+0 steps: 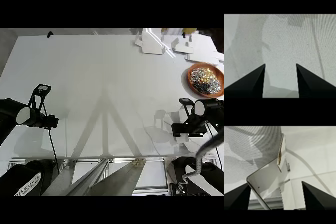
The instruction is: Fold the box and place the chain.
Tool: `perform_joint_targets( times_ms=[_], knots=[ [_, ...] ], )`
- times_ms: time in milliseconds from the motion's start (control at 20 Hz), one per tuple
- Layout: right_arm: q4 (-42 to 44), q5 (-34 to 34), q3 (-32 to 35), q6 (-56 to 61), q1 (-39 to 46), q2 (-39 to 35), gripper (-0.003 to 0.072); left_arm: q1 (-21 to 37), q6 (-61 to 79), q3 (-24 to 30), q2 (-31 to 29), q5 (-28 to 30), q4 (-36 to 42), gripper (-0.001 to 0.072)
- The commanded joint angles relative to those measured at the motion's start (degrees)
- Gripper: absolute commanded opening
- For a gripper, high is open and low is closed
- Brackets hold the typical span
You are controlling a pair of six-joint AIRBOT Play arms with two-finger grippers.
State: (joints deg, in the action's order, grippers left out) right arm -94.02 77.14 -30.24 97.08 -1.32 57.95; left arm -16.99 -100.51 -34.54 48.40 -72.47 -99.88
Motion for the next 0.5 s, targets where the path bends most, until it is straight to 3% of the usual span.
perform_joint_targets(
  times_ms=[0, 250, 450],
  knots=[
    [0.0, 0.0, 0.0, 0.0, 0.0, 0.0, 0.0692, 0.0, 0.0, 0.0, 0.0, 0.0, 0.0, 0.0432],
    [0.0, -0.5, 0.0, 0.0, 0.0, 0.0, 0.0692, 0.0, 0.0, 0.0, 0.0, 0.0, 0.0, 0.0432],
    [-0.6, -5.8, 0.0, 0.2, 0.0, 0.0, 0.0692, 0.0, 0.0, 0.0, 0.0, 0.0, 0.0, 0.0432]
  ],
)
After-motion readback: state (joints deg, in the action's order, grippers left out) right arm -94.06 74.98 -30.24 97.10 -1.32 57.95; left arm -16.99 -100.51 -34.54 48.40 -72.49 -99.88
